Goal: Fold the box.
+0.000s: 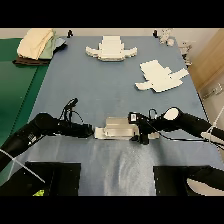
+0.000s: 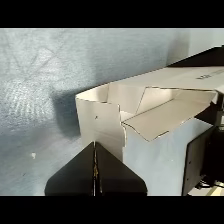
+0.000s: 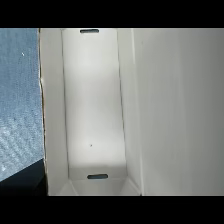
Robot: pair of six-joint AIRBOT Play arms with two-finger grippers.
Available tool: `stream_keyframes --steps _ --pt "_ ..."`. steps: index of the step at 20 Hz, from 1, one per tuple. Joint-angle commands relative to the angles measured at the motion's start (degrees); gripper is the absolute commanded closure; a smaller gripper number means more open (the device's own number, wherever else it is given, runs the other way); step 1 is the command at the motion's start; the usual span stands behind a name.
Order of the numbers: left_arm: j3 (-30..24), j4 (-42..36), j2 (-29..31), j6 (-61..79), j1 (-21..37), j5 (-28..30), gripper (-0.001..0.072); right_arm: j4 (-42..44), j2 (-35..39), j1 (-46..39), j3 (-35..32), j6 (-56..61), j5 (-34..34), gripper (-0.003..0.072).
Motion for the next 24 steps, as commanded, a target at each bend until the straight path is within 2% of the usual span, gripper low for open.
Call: stream_keyframes --steps 1,3,4,7,8,10,14,17,21,24 --pt "-0.3 -3.4 -0.1 2.6 0.0 0.1 0.0693 0.0 0.0 0.0 0.0 0.0 0.0 0.0087" --pt "-0.1 -4.4 -1.4 5.2 -0.6 0.1 0.0694 0.0 0.0 0.0 0.0 0.0 0.0 0.0087" --pt "0.2 -1.9 -1.4 4.0 -0.5 0.2 0.0695 0.0 0.0 0.0 0.0 0.0 0.0 0.0087" --pt "1.3 11.9 -1.0 -6.9 1.3 1.4 0.0695 0.0 0.0 0.0 0.0 0.0 0.0 0.0087" --pt "1.3 12.4 -1.3 -7.0 1.5 1.5 0.0694 0.0 0.0 0.0 0.0 0.0 0.0 0.0087" --pt "1.3 11.4 -3.0 -6.2 1.4 1.8 0.0694 0.0 0.0 0.0 0.0 0.0 0.0 0.0087" --pt "1.3 0.6 -8.2 3.2 1.4 2.3 0.0695 0.0 0.0 0.0 0.0 0.0 0.0 0.0086" --pt "1.3 0.1 -11.2 3.6 -1.2 2.8 0.0694 0.0 0.0 0.0 0.0 0.0 0.0 0.0087" --pt "1.3 -1.2 -10.5 3.6 -4.3 3.6 0.0694 0.0 0.0 0.0 0.0 0.0 0.0 0.0086" --pt "3.3 -1.5 -7.8 3.7 -4.2 0.9 0.0693 0.0 0.0 0.0 0.0 0.0 0.0 0.0087"
